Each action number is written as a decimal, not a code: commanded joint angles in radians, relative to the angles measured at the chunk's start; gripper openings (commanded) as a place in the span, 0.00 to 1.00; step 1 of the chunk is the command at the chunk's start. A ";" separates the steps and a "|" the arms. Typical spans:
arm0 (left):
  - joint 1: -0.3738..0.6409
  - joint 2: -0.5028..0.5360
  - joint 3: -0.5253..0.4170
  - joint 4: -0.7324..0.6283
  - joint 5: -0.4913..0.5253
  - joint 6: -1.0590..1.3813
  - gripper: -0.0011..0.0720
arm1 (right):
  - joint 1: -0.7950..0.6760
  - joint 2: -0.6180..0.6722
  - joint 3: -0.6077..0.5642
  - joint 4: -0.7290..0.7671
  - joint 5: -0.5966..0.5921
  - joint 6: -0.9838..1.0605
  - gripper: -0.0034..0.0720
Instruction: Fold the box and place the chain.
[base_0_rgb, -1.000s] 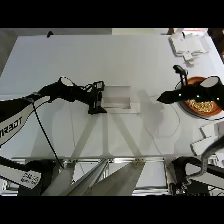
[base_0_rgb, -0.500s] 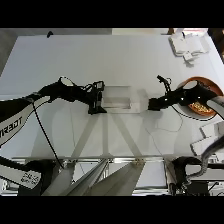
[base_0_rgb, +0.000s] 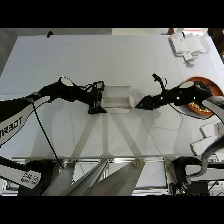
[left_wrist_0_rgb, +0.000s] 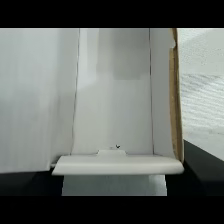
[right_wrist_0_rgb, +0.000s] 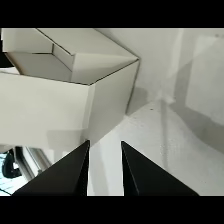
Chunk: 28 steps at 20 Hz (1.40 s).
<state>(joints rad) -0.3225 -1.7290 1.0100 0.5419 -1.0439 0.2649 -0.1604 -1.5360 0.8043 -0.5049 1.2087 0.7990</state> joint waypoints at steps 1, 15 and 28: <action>0.000 0.000 0.000 0.000 0.000 0.000 0.45 | 0.023 0.002 -0.001 0.042 0.005 -0.045 0.35; 0.000 0.000 0.000 0.000 0.000 0.000 0.45 | 0.100 0.002 0.000 0.124 -0.154 -0.105 0.60; 0.001 0.000 0.000 0.000 0.000 0.000 0.45 | 0.165 0.021 0.000 -0.025 -0.315 -0.097 0.60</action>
